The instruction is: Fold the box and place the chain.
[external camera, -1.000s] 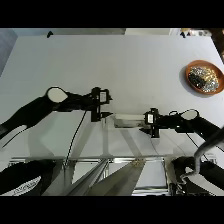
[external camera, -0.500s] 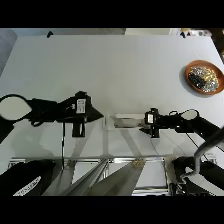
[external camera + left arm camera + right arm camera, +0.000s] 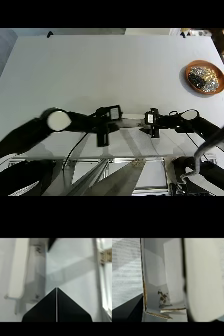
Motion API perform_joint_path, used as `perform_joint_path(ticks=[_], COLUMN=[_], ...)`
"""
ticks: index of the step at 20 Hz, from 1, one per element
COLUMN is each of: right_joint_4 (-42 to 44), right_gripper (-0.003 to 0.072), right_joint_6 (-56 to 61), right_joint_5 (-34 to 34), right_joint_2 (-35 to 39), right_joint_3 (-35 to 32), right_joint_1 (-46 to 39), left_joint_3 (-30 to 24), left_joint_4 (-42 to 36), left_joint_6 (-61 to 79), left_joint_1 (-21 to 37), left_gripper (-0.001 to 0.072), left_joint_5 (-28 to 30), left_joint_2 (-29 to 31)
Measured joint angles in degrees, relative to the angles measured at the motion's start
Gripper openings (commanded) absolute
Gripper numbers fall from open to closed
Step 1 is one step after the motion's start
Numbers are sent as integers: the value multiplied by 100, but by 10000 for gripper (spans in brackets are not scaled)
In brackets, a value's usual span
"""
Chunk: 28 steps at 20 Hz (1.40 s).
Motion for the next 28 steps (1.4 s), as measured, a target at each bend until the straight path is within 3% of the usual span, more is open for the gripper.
perform_joint_path(ticks=[5,10,17,23,28], right_joint_4=[2,22,17,-7,-20], right_gripper=[401,401,400,400,401], right_joint_6=[2,11,7,-2,-2], right_joint_5=[0,4,2,-13,-7], right_joint_2=[0,0,0,0,0], right_joint_3=[0,0,0,0,0], right_joint_1=[0,0,0,0,0], left_joint_3=[-44,-48,-50,-52,-52], left_joint_4=[-1073,-2026,-2371,-2356,-1679], left_joint_6=[-83,-103,-103,282,535], left_joint_1=[-210,-254,-271,-269,-170], left_gripper=[6,5,6,6,1], left_joint_5=[2358,3469,3724,3696,2750], left_joint_2=[-953,-1602,-1921,-1266,-767])
